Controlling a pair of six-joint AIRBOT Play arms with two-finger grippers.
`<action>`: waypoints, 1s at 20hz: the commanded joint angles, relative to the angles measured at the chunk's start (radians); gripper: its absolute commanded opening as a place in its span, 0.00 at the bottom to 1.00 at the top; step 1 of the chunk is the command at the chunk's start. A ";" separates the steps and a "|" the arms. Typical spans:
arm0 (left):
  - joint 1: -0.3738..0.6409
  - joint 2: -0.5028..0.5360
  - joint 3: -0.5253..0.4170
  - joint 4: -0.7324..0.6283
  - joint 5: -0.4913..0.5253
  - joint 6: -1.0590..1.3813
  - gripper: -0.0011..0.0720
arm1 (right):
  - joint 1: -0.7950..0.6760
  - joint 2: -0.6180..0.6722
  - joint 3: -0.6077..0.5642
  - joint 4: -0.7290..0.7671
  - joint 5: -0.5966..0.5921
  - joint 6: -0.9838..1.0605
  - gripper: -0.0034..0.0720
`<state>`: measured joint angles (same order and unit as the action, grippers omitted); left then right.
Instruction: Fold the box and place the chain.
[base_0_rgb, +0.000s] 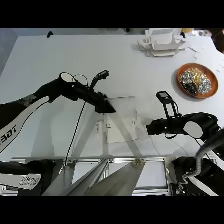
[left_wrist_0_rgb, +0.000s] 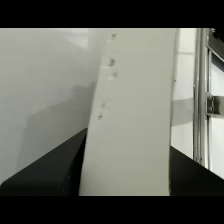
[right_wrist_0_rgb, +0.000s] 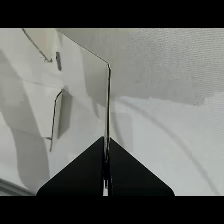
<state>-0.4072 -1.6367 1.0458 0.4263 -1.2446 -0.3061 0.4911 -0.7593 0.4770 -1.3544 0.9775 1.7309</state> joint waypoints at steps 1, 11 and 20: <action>-0.041 -0.008 0.002 0.043 -0.008 0.125 0.46 | 0.001 0.001 -0.001 0.001 0.002 0.000 0.06; -0.074 -0.004 0.002 0.151 0.127 0.299 0.02 | 0.001 0.001 0.000 0.002 0.002 0.000 0.06; -0.100 0.009 0.002 0.124 0.246 0.424 0.01 | 0.001 0.027 0.078 -0.043 0.027 -0.031 0.66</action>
<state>-0.4923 -1.6314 1.0466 0.5705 -1.0500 0.0517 0.4915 -0.7471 0.5190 -1.3655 0.9871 1.7161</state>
